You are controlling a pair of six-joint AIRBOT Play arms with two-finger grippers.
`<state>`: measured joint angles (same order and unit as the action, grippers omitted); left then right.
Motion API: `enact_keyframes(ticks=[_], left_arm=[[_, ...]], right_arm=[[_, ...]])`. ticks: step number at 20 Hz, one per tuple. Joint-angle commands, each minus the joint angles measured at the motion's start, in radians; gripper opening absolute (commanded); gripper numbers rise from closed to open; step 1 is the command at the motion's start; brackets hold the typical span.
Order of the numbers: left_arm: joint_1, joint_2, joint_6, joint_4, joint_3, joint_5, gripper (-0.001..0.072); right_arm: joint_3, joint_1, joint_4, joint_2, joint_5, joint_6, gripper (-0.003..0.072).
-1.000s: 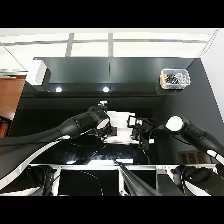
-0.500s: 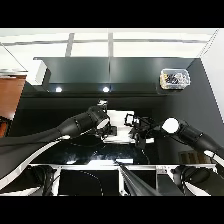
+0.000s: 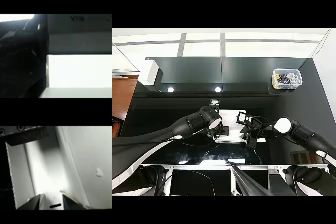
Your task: Fold the box and place the chain.
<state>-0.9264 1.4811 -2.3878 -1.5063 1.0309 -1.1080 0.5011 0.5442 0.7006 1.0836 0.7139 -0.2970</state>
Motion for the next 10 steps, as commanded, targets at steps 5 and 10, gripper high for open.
enact_keyframes(ticks=[5,10], left_arm=[[0.000,0.001,0.001,0.000,0.001,0.000,0.0027],[0.000,0.001,0.001,0.000,0.001,-0.001,0.0026]], right_arm=[[0.026,-0.015,-0.008,-0.013,0.024,-0.158,0.0046],[0.152,-0.275,0.209,-0.055,0.388,-0.736,0.0016]])
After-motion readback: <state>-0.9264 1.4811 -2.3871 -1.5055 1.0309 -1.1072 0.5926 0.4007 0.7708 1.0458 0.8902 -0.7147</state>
